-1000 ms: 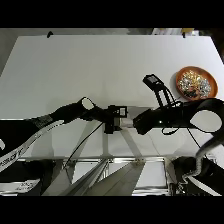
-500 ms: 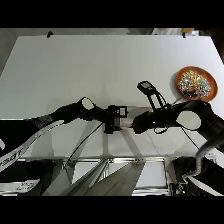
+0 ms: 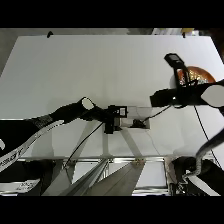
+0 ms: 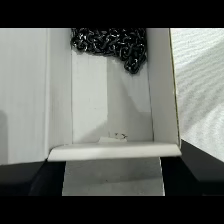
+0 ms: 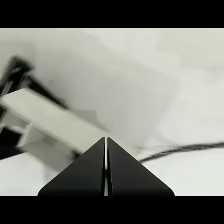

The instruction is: Fold the box and place the chain.

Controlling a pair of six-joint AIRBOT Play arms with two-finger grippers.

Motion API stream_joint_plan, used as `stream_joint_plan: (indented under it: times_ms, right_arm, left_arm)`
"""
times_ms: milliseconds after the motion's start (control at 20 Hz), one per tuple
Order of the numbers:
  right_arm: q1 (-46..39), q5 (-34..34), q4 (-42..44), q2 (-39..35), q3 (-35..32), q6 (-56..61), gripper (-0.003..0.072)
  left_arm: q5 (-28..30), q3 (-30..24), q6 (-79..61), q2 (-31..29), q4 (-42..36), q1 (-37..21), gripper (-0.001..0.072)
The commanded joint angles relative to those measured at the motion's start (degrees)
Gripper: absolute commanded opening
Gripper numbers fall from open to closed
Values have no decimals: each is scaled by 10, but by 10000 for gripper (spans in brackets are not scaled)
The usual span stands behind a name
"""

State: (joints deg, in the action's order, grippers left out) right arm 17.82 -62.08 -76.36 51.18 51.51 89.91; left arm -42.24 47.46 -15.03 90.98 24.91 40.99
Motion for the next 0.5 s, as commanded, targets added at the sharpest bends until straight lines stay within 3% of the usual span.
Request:
stream_joint_plan:
  times_ms: [0,150,250,450]
  right_arm:
    - [-82,-11,-82,20,7,-6,16]
    - [-113,-19,-110,63,6,-6,49]
    - [-116,-17,-124,99,1,-6,319]
    - [-116,-17,-126,168,-17,-6,338]
  left_arm:
    - [0,0,0,0,0,0,390]
    - [0,0,0,0,0,0,390]
    - [0,0,0,0,0,0,390]
    - [0,0,0,0,0,0,390]
